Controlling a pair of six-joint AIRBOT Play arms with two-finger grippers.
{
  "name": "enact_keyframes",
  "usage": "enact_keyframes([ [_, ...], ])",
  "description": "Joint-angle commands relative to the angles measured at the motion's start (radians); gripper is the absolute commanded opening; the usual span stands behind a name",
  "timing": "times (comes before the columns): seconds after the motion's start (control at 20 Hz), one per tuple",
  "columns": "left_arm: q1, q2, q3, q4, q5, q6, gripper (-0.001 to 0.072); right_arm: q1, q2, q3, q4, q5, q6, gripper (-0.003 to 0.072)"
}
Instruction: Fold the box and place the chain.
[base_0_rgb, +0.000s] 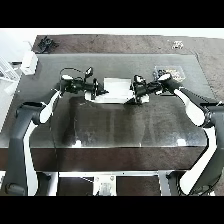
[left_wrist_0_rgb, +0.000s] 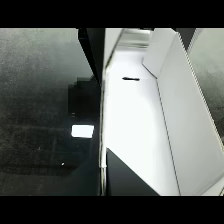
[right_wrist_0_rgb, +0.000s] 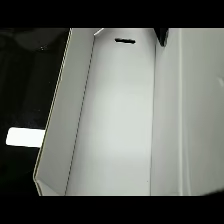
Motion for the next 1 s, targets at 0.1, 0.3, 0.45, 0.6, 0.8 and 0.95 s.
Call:
enact_keyframes([
  [0.1,0.001,0.0,0.0,0.0,0.002,0.0,0.0025,0.001,-0.004,0.001,0.004,0.008,0.002,0.0666],
  [0.3,0.001,0.0,0.0,0.0,0.002,0.0,0.0025,0.0,-0.006,0.001,0.003,-0.017,0.003,0.0681],
  [0.45,0.001,0.0,0.0,0.0,0.002,0.0,0.0025,-0.002,-0.006,0.002,0.003,-0.016,0.023,0.0683],
  [0.6,0.001,0.0,0.0,0.0,0.002,0.0,0.0025,-0.002,-0.006,0.004,0.003,-0.01,0.047,0.072],
  [0.8,0.001,0.0,0.0,0.0,0.002,0.0,0.0025,-0.003,-0.006,0.005,0.029,-0.005,0.047,0.072],
  [0.95,0.001,0.0,0.0,0.0,0.002,0.0,0.0025,-0.005,-0.006,0.005,0.046,-0.006,0.047,0.072],
])
